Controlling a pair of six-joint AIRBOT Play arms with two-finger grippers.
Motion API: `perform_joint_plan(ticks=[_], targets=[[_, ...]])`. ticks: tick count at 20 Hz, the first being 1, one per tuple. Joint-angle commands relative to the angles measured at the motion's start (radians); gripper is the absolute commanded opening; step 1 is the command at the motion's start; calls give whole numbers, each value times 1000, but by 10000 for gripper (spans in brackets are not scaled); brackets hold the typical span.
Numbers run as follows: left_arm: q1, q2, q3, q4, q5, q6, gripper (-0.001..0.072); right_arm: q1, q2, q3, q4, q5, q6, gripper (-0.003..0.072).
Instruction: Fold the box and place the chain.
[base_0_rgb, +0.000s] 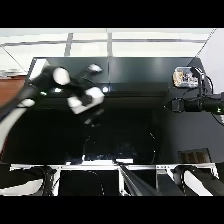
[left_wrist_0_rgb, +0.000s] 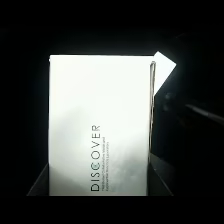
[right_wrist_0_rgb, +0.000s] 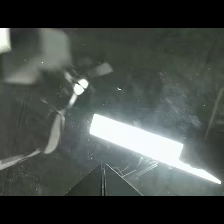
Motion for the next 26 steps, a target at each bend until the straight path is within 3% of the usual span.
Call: perform_joint_plan(ticks=[1,5,8,15,23,24,25,26], targets=[[331,45,8,83,-177,-246,278,0,0,0,0,-9,17,13],[685,39,-5,26,-149,-271,278,0,0,0,1,-14,34,13],[812,10,-5,-49,-38,-230,278,0,0,0,1,-35,45,13],[769,-124,2,-50,229,-27,278,0,0,0,16,-87,69,14],[704,-189,22,-86,387,-21,279,0,0,0,15,-111,82,13],[705,-189,22,-88,402,-22,323,0,0,0,15,-111,82,13],[705,-189,24,-105,410,-22,492,0,0,0,15,-111,82,13],[704,-189,32,-119,402,-25,720,0,0,0,15,-111,82,13]])
